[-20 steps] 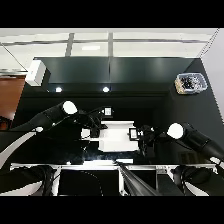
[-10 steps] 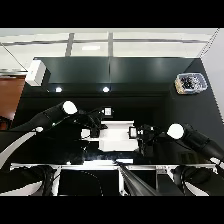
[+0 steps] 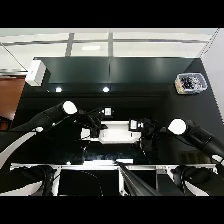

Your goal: Fold the box and place the chain.

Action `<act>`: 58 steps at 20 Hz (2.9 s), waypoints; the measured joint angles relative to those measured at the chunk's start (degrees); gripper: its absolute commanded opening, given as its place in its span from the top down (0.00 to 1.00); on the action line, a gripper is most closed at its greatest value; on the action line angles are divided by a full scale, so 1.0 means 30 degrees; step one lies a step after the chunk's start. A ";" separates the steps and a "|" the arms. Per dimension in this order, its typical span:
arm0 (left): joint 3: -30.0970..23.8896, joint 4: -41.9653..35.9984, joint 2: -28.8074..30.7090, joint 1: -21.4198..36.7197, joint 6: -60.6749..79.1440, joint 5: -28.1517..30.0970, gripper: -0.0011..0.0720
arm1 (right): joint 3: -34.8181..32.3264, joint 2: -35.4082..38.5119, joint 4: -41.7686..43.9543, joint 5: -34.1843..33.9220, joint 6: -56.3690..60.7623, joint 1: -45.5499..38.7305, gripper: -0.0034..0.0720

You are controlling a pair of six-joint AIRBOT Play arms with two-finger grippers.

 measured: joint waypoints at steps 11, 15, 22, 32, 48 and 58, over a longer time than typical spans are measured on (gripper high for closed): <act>0.0000 0.0000 0.0000 0.0000 -0.0015 0.0007 0.95 | 0.0656 0.0393 0.0648 -0.0459 0.0117 -0.0947 0.01; 0.0000 0.0000 0.0000 0.0000 0.0015 -0.0029 0.95 | 0.0678 0.0415 0.1107 -0.0809 -0.0758 -0.0984 0.01; 0.0000 0.0000 0.0000 0.0000 0.0015 -0.0007 0.95 | 0.0546 0.0080 0.2237 -0.0576 -0.2091 -0.1005 0.01; 0.0000 0.0007 0.0000 -0.0007 0.0022 0.0015 0.95 | -0.0634 -0.1260 0.3643 -0.1144 -0.4320 -0.1005 0.01; 0.0000 0.0000 0.0000 0.0000 0.0007 0.0036 0.95 | -0.0976 -0.2834 0.4728 -0.2229 -0.6849 -0.0903 0.01; 0.0000 0.0000 0.0000 -0.0007 0.0015 0.0044 0.95 | -0.0976 -0.3257 0.5319 -0.2040 -0.7446 -0.0903 0.01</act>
